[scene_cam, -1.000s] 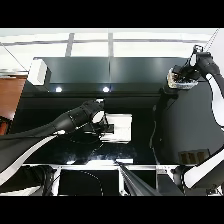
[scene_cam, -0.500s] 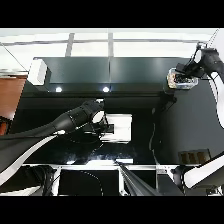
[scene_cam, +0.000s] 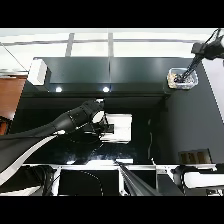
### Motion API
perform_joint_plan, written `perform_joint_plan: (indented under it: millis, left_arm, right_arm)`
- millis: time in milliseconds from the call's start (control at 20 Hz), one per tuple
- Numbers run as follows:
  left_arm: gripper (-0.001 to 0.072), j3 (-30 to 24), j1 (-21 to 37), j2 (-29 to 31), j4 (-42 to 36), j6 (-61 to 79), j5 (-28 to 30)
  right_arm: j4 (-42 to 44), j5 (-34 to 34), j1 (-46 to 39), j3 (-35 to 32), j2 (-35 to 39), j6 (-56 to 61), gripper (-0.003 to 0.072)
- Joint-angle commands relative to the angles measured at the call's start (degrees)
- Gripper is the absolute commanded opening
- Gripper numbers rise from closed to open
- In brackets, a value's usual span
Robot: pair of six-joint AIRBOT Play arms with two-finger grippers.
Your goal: Fold the box and place the chain.
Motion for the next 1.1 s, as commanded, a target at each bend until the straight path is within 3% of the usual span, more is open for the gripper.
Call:
perform_joint_plan:
  millis: [0,300,400,500,550,850,1050]
  left_arm:
    - [0.0028,0.1,0.0,0.0,0.0,0.0,0.0]
    - [0.0029,0.1,0.0,0.0,0.0,0.0,0.0]
    - [0.0029,0.1,0.0,0.0,0.0,0.0,0.0]
    - [0.0029,0.1,0.0,0.0,0.0,0.0,0.1]
    - [0.0029,0.1,0.0,0.0,0.0,0.0,0.1]
    - [0.0029,0.1,0.0,0.0,0.0,0.0,0.0]
    - [0.0029,0.1,0.0,0.0,0.0,0.0,0.0]
  right_arm:
    - [2.2,1.6,0.0,0.0,7.0,-4.3,0.0006]
    - [15.2,6.7,0.0,0.0,19.8,-12.5,0.0006]
    - [19.6,12.3,0.2,-0.6,23.7,-15.3,0.0005]
    - [26.4,22.9,0.2,-2.3,26.3,-21.8,0.0006]
    - [30.1,26.3,0.2,-4.3,27.4,-23.0,0.0006]
    - [41.0,29.3,7.1,-23.8,33.7,-26.7,0.0006]
    - [50.5,30.1,14.8,-29.8,33.8,-30.1,0.0007]
